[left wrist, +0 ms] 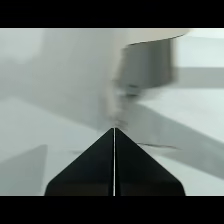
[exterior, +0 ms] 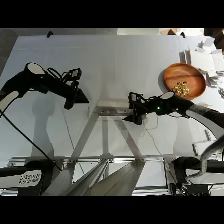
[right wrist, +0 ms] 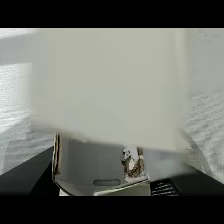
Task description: Fold the box and place the chain.
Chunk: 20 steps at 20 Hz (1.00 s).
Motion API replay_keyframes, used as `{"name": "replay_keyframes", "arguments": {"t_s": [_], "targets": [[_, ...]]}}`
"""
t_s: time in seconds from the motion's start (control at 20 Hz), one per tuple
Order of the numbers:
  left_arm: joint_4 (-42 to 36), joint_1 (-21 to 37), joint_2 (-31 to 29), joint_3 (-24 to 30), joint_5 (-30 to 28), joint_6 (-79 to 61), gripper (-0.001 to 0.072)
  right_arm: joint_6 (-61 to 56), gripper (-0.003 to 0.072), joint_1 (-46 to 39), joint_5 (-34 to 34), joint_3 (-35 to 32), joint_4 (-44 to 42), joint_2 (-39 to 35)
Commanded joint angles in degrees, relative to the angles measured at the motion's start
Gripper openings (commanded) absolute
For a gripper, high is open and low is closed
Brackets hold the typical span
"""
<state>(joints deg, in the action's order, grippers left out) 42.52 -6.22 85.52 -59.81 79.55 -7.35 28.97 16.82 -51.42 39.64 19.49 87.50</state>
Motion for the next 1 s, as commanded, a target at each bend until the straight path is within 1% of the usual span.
{"name": "replay_keyframes", "arguments": {"t_s": [0.0, 0.1, 0.15, 0.2, 0.3, 0.35, 0.45, 0.55, 0.65, 0.75, 0.95], "targets": [[2.9, -2.8, -2.4, 0.0, 8.2, 6.8, 0.0007, 0.0, 0.0463, 0.0, -0.1, 0.0, 0.0, 0.0], [2.3, -7.0, -2.3, 0.0, 8.1, 11.0, 0.0007, 0.0, 0.0463, 0.0, -0.1, 0.0, 0.0, 0.0], [0.2, -9.2, -2.3, 0.0, 7.8, 11.2, 0.0007, 0.0, 0.0463, 0.0, -0.1, 0.0, 0.0, 0.0], [-2.4, -11.1, -2.2, 0.0, 6.1, 11.2, 0.0007, 0.0, 0.0463, 0.0, -0.1, 0.0, 0.0, 0.0], [-6.7, -13.3, -2.1, 0.0, -2.4, 11.3, 0.0006, 0.0, 0.0463, 0.0, -0.1, 0.0, 0.0, 0.0], [-8.7, -13.8, -2.1, 0.0, -7.6, 11.3, 0.0006, 0.0, 0.0463, 0.0, -0.1, 0.0, 0.0, 0.0], [-11.4, -13.6, -2.1, 0.0, -16.1, 11.7, 0.0007, 0.0, 0.0463, 0.0, -0.1, 0.0, 0.0, 0.0], [-11.3, -13.2, -2.1, 0.0, -23.9, 14.0, 0.0006, 0.0, 0.0463, 0.0, -0.1, 0.0, 0.0, 0.0], [-11.1, -13.2, -1.1, 0.0, -29.4, 17.2, 0.0007, 0.0, 0.0463, 0.0, -0.1, 0.0, 0.0, 0.0], [-10.9, -13.2, 1.6, 0.0, -31.4, 18.0, 0.0006, 0.0, 0.0463, 0.0, -0.1, 0.0, 0.0, 0.0], [-10.7, -13.2, 8.3, 0.0, -30.8, 18.0, 0.0007, 0.0, 0.0463, 0.0, -0.1, 0.0, 0.0, 0.0]]}}
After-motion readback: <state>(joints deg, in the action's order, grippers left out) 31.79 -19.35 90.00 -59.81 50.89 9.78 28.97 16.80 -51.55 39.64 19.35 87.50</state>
